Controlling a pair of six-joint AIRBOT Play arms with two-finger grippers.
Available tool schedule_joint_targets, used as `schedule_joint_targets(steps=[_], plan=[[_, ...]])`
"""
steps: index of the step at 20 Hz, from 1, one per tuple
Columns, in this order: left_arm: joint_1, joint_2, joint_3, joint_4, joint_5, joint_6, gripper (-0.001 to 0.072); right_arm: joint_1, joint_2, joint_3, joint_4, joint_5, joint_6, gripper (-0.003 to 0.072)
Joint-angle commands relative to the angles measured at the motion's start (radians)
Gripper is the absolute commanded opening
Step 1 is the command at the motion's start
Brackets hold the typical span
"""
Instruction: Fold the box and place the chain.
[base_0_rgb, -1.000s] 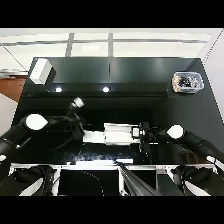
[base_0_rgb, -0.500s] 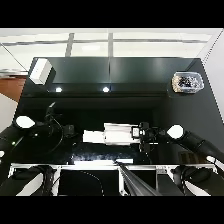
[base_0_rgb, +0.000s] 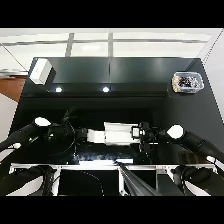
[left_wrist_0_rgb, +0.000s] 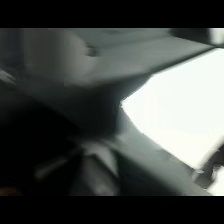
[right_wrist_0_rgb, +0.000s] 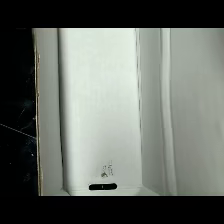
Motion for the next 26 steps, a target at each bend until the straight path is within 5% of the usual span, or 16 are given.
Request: schedule_joint_targets(steps=[1, 2, 6, 11, 17, 22, 26], plan=[[-0.019, -0.009, 0.037, 0.006, -0.022, 0.023, 0.0610, 0.000, -0.001, 0.000, 0.000, 0.000, 0.000, 0.0319], [-0.019, -0.009, 0.061, 0.016, -0.057, 0.023, 0.0712, 0.000, -0.001, 0.000, 0.000, 0.000, 0.001, 0.0319], [-0.035, -0.009, 0.142, 0.018, -0.152, 0.011, 0.0712, 0.000, -0.001, 0.000, 0.000, 0.000, 0.001, 0.0319], [-0.126, -0.008, 0.188, 0.020, -0.115, -0.126, 0.0709, 0.000, -0.001, 0.000, 0.000, 0.000, 0.001, 0.0319], [-0.238, 0.003, 0.196, 0.065, 0.026, -0.262, 0.0707, 0.000, -0.001, 0.000, 0.000, 0.001, 0.001, 0.0319], [-0.323, 0.153, 0.195, 0.343, 0.160, -0.495, 0.0707, 0.000, -0.001, 0.000, 0.000, 0.000, 0.002, 0.0319], [-0.500, 0.189, 0.191, 0.465, 0.362, -0.567, 0.0707, 0.000, -0.001, 0.000, 0.000, 0.001, 0.002, 0.0319]])
